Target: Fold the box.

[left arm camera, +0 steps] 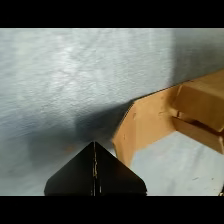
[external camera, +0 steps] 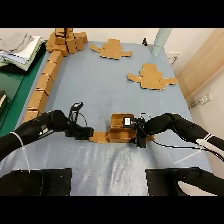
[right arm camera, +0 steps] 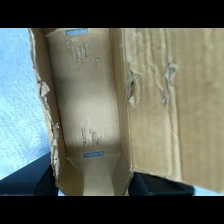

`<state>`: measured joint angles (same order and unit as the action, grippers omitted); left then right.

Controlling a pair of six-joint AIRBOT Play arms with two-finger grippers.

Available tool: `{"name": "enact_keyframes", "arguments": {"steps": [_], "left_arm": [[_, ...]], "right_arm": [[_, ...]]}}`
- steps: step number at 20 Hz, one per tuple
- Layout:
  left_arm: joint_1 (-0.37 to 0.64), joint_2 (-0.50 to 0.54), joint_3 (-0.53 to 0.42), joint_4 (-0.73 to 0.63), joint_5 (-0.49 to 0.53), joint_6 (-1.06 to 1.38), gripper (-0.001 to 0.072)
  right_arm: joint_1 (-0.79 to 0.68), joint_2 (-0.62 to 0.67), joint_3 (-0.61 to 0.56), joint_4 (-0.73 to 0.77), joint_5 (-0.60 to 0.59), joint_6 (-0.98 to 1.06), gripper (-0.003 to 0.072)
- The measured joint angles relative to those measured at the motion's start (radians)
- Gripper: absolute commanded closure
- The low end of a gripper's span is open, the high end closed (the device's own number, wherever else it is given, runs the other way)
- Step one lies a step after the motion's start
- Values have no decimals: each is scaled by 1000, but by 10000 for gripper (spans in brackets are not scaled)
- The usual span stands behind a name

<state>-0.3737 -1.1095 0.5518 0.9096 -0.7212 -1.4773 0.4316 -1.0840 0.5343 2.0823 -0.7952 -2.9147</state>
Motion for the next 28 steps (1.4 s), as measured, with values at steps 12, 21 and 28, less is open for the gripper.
{"name": "enact_keyframes", "arguments": {"steps": [12, 21, 28], "left_arm": [[-132, -19, 11, -251, 98, 120, 692], [-121, 6, 69, -271, 61, 120, 339], [-121, 6, 78, -309, 57, 131, 207]], "right_arm": [[0, 0, 0, 0, 0, 0, 174], [0, 0, 0, 0, 0, 0, 174], [0, 0, 0, 0, 0, 0, 174]]}}
